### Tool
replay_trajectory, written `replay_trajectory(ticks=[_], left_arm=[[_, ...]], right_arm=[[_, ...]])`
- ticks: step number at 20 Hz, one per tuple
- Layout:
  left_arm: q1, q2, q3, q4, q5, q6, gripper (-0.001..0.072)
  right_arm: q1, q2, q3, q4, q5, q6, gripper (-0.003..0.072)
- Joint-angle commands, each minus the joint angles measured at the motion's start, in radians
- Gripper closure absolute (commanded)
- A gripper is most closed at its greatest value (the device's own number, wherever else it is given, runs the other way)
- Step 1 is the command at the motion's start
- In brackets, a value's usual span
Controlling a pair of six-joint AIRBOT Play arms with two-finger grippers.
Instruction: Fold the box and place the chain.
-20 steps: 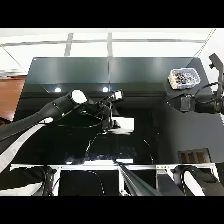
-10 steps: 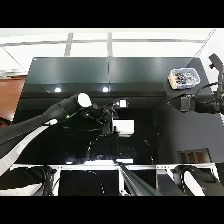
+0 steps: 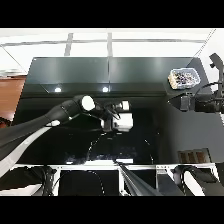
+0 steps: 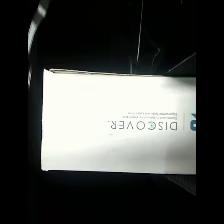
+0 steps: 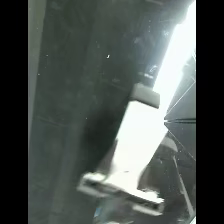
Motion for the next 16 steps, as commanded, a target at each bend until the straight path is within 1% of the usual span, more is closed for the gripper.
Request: replay_trajectory(ticks=[1,3,6,8,10,11,13,16], left_arm=[[0.138,0.027,0.054,0.051,-0.006,-0.122,0.0439],[0.297,0.027,0.112,0.105,-0.002,-0.227,0.0439],[0.576,0.019,0.193,0.155,0.058,-0.359,0.0434],[0.756,-0.016,0.268,0.159,0.061,-0.439,0.0434],[0.907,-0.071,0.348,0.159,0.048,-0.495,0.0434],[0.968,-0.106,0.394,0.159,0.031,-0.496,0.0433],[1.049,-0.184,0.496,0.159,-0.009,-0.499,0.0432],[1.094,-0.316,0.656,0.159,-0.077,-0.542,0.0414]], right_arm=[[0.0,0.001,0.001,-0.001,-0.014,0.0,0.0671],[0.0,0.001,0.001,-0.001,-0.029,0.0,0.0671],[0.0,0.001,0.001,-0.001,-0.08,0.0,0.0671],[0.0,0.0,0.001,-0.001,-0.134,0.0,0.0671],[0.0,-0.003,0.001,-0.001,-0.177,0.0,0.0671],[0.0,-0.007,0.001,-0.001,-0.187,0.0,0.0671],[0.0,-0.018,0.001,-0.002,-0.188,0.0,0.0671],[0.0,-0.041,0.0,0.0,-0.204,0.001,0.0671]])
